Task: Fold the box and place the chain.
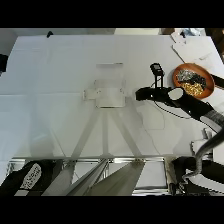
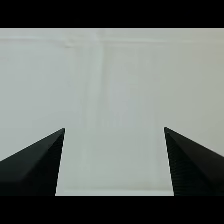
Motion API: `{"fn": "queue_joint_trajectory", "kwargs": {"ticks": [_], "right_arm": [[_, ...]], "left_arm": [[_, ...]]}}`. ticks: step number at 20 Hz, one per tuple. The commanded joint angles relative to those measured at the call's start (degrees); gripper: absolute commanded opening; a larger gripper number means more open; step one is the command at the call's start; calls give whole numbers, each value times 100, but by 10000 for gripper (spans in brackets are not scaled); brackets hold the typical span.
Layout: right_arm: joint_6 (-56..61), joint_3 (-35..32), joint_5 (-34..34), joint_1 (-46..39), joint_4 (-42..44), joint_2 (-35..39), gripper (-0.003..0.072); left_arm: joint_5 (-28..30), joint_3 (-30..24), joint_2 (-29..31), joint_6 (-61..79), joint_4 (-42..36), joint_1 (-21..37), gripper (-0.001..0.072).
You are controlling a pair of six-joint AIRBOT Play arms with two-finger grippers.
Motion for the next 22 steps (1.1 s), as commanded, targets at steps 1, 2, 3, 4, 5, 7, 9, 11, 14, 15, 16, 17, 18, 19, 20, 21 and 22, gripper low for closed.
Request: {"fn": "queue_joint_trajectory", "kwargs": {"ticks": [1,2,3,4,5,7,9,11,14,15,16,17,18,19,20,21,22], "right_arm": [[0,-2,4,7,0,-2,15],[0,-2,2,7,0,-2,15],[0,-2,2,7,0,-2,15],[0,-2,2,7,0,-2,15],[0,-2,0,7,0,-2,15],[0,-2,0,7,2,-2,15],[0,-2,-2,7,0,-2,15],[0,-2,0,7,0,-2,15],[0,-2,-9,7,2,-2,15],[0,-2,-9,7,2,-2,15],[0,-2,-9,7,0,-2,15],[0,-2,-9,7,0,-2,15],[0,-2,-9,7,0,-2,15],[0,-2,-9,7,0,-2,15],[0,-2,-9,7,0,-2,15],[0,-2,-9,7,0,-2,15],[0,-2,-9,7,2,-2,15]], "left_arm": [[-433,2,-199,-262,-144,-365,625],[-501,2,-269,-146,-31,-625,481],[-501,2,-356,31,94,-957,436],[-407,4,-466,140,229,-1314,437],[-264,31,-595,125,398,-1663,437],[-417,433,-1126,22,774,-2354,437],[-1119,1279,-2000,-310,890,-2859,458],[-1958,2234,-3010,-490,787,-3141,540],[-2603,3143,-4284,-63,-79,-3204,700],[-2667,3270,-4579,229,-444,-3204,699],[-2758,3379,-4857,551,-868,-3204,699],[-2887,3484,-5095,824,-1259,-3204,698],[-3034,3598,-5329,1086,-1657,-3204,698],[-3156,3652,-5497,1340,-1998,-3204,697],[-3191,3657,-5626,1617,-2269,-3204,696],[-3182,3657,-5707,1803,-2398,-3217,696],[-3158,3657,-5761,1912,-2422,-3230,696]]}}
